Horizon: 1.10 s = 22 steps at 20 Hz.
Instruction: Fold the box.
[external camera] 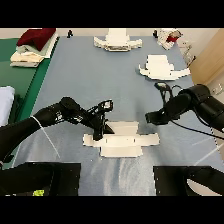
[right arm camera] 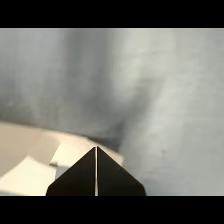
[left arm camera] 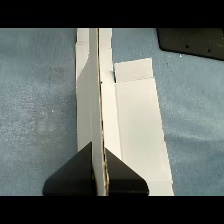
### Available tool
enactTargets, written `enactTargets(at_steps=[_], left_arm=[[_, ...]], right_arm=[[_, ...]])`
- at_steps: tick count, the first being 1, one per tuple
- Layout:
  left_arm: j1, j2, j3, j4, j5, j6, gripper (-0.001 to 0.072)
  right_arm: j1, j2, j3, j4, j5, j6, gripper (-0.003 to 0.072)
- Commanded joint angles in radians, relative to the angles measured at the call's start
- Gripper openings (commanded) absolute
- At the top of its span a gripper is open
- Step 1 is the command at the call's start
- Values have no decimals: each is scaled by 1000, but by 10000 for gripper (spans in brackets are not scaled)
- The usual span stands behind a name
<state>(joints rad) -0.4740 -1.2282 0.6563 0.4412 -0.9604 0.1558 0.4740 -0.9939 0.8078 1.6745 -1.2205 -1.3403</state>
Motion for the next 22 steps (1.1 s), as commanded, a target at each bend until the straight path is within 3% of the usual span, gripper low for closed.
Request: enactTargets(at_steps=[1, 3, 6, 8, 16, 20, 22], left_arm=[[0, 0, 0, 0, -1, 0, 15], [0, -1, 0, 0, -1, 0, 15], [0, -1, 0, 0, -1, 0, 14], [0, 0, 0, 0, -1, 0, 15], [0, 0, 0, 0, -1, 0, 14], [0, 0, 0, 0, 0, 0, 14], [0, 0, 0, 0, -1, 1, 15]], right_arm=[[197, 57, -38, 43, -78, -33, 1], [357, 123, -103, 43, -28, -12, 1], [616, 211, -232, 28, 178, -142, 22], [700, 198, -286, -29, 266, -172, 531], [717, 66, -285, -250, 320, -159, 551], [717, 67, -268, -420, 319, 29, 551], [717, 68, -236, -431, 280, 94, 550]])
